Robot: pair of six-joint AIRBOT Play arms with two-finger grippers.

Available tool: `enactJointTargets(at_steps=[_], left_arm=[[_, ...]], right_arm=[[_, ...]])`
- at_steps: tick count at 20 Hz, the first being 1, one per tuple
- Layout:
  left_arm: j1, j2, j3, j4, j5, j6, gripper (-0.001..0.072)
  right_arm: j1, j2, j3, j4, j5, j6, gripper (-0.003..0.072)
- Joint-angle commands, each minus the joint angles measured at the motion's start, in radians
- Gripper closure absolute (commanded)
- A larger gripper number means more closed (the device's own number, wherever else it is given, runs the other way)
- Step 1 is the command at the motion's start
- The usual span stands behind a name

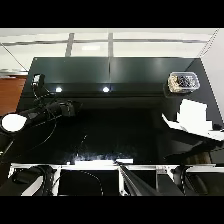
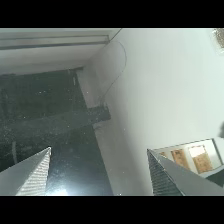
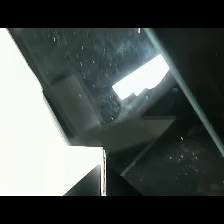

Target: Fold the box and place the chain.

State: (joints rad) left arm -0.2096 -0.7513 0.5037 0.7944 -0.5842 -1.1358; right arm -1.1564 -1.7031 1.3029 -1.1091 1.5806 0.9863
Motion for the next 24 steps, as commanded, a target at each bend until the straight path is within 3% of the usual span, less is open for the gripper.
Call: enactJointTargets(at_steps=[1,7,9,14,17,21,24], left_arm=[[0.0,0.0,0.001,0.0,0.002,0.003,0.0],[-0.001,0.0,0.001,0.0,0.027,0.002,0.0004],[-0.001,0.0,0.001,-0.016,0.031,0.002,0.0004],[-0.001,0.0,0.001,-0.021,0.031,0.002,0.0004],[-0.001,-0.001,0.001,-0.022,0.024,-0.025,0.0001],[-0.001,-0.023,0.001,-0.026,-0.056,-0.09,0.0],[0.001,-0.138,0.004,-0.084,-0.174,-0.156,0.0]], right_arm=[[0.035,0.019,-0.026,0.024,0.014,-0.004,0.0678],[0.273,0.112,-0.198,0.285,-0.005,-0.048,0.0679],[0.382,0.176,-0.275,0.356,-0.066,-0.051,0.0679],[0.694,0.411,-0.462,0.644,-0.326,-0.06,0.0679],[0.895,0.594,-0.574,0.654,-0.477,-0.099,0.0679],[1.159,0.921,-0.819,0.666,-0.876,-0.156,0.0679],[1.296,0.998,-0.929,0.646,-0.932,-0.167,0.0678]])
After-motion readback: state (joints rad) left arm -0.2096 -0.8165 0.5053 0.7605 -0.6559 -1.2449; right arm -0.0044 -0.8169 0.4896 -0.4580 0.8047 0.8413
